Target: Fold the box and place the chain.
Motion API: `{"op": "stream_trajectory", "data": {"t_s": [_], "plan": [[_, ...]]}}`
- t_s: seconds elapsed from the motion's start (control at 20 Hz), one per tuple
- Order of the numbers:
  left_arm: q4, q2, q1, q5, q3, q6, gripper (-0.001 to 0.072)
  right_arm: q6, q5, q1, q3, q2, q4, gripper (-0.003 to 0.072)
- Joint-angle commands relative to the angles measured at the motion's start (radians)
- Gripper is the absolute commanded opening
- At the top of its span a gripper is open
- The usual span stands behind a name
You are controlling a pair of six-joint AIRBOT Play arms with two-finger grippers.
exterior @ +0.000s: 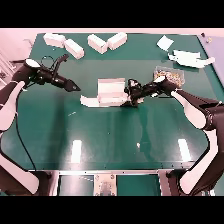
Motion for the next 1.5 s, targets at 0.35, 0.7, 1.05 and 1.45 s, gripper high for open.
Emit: {"op": "stream_trajectory", "data": {"t_s": [0.35, 0.7, 1.05, 1.45], "plan": [[0.029, -0.002, 0.005, 0.095, -0.167, -0.263, 0.0017, 0.000, 0.000, 0.000, 0.000, 0.000, 0.000, 0.0593], [-0.037, -0.075, -0.087, 0.114, -0.175, -0.245, 0.0017, 0.000, 0.000, 0.000, 0.000, 0.000, 0.000, 0.0593], [-0.216, -0.080, -0.106, 0.076, -0.174, -0.177, 0.0018, 0.000, 0.000, 0.000, 0.000, 0.000, 0.000, 0.0593], [-0.282, -0.071, -0.106, 0.005, -0.116, -0.160, 0.0198, 0.000, 0.000, 0.000, 0.000, 0.000, 0.000, 0.0593]]}}
